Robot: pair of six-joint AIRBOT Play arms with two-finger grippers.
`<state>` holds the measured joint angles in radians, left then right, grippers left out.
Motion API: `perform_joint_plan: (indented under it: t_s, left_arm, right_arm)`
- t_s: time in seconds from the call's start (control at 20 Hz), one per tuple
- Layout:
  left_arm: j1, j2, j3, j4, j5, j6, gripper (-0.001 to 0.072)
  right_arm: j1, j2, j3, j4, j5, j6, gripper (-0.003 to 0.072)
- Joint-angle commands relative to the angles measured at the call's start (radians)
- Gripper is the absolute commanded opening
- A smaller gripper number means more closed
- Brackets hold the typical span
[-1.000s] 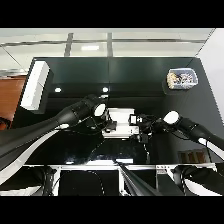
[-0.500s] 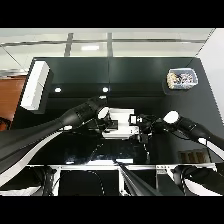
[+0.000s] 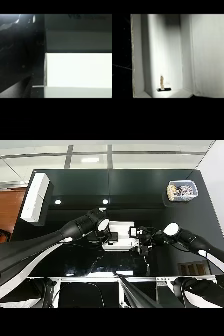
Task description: Fold the box and place the chain.
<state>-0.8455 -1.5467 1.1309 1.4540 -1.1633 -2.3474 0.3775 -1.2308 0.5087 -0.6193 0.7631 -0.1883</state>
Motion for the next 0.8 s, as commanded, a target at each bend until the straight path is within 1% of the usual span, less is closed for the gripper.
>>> perform_joint_plan:
  t_s: [0.0,0.15,0.2,0.25,0.3,0.5,0.55,0.65,0.7,0.75]
  left_arm:
    - [0.010,-0.005,0.001,-0.001,-0.027,0.002,0.0473]
    - [0.011,-0.009,0.001,-0.006,-0.026,0.002,0.0465]
    - [0.011,-0.011,0.001,-0.010,-0.026,0.001,0.0386]
    - [0.011,-0.016,0.001,-0.018,-0.026,0.002,0.0160]
    - [0.011,-0.020,0.001,-0.025,-0.023,0.002,0.0029]
    - [0.004,-0.021,0.002,-0.027,-0.023,0.002,0.0029]
    - [0.005,-0.021,0.002,-0.026,-0.024,0.003,0.0029]
    - [0.005,-0.021,0.002,-0.026,-0.024,0.008,0.0029]
    - [0.005,-0.021,0.002,-0.026,-0.024,0.010,0.0029]
    - [0.005,-0.019,0.002,-0.025,-0.024,0.010,0.0029]
  right_arm:
    - [0.001,0.000,0.000,0.000,-0.001,0.000,0.0230]
    - [0.001,0.000,0.000,0.000,-0.001,0.000,0.0230]
    - [0.001,0.000,0.000,0.000,-0.002,0.000,0.0230]
    - [0.001,0.000,0.000,0.000,-0.002,0.000,0.0230]
    - [0.001,0.000,0.000,0.001,-0.002,0.000,0.0230]
    - [0.001,0.000,0.000,0.000,-0.008,0.001,0.0231]
    - [0.000,0.000,0.000,0.000,-0.006,0.001,0.0274]
    - [0.000,0.000,0.000,0.000,-0.014,0.016,0.0603]
    - [0.000,0.002,0.000,-0.005,-0.020,0.016,0.0635]
    - [-0.002,0.006,0.000,-0.019,-0.019,0.015,0.0634]
